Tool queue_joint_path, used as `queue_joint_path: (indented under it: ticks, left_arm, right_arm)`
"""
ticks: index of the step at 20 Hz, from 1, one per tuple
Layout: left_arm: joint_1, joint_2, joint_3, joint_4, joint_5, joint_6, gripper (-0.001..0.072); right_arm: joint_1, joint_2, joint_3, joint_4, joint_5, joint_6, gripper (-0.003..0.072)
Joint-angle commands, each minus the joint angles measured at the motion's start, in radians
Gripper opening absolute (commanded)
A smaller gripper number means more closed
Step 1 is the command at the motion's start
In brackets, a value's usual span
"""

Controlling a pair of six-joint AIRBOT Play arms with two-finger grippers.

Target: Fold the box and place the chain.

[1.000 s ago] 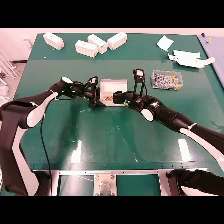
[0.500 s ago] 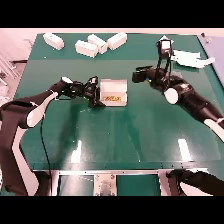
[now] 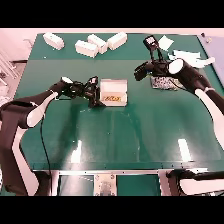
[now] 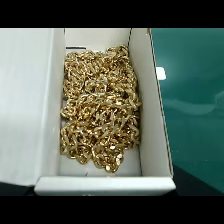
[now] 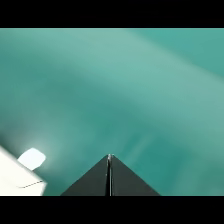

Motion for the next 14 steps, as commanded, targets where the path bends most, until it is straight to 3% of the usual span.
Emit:
queue_joint_path:
  ticks: [1, 5, 9, 12, 14]
  left_arm:
    - [0.001, 0.001, 0.001, 0.0, 0.0, 0.0, 0.0469]
    - [0.001, 0.001, 0.001, 0.0, 0.0, 0.0, 0.0469]
    - [0.001, 0.001, 0.001, 0.0, 0.0, 0.0, 0.0469]
    - [0.001, 0.001, 0.001, 0.0, 0.001, 0.0, 0.0469]
    - [0.001, 0.001, 0.001, 0.0, 0.001, 0.0, 0.0469]
  right_arm:
    - [-0.083, -0.161, 0.166, 0.392, 0.369, -0.364, 0.0008]
    - [-0.078, -0.277, 0.281, 0.398, 0.455, -0.398, 0.0009]
    - [-0.069, -0.305, 0.311, 0.396, 0.589, -0.398, 0.001]
    - [-0.069, -0.305, 0.312, 0.396, 0.658, -0.398, 0.0142]
    - [-0.069, -0.305, 0.313, 0.396, 0.695, -0.398, 0.0142]
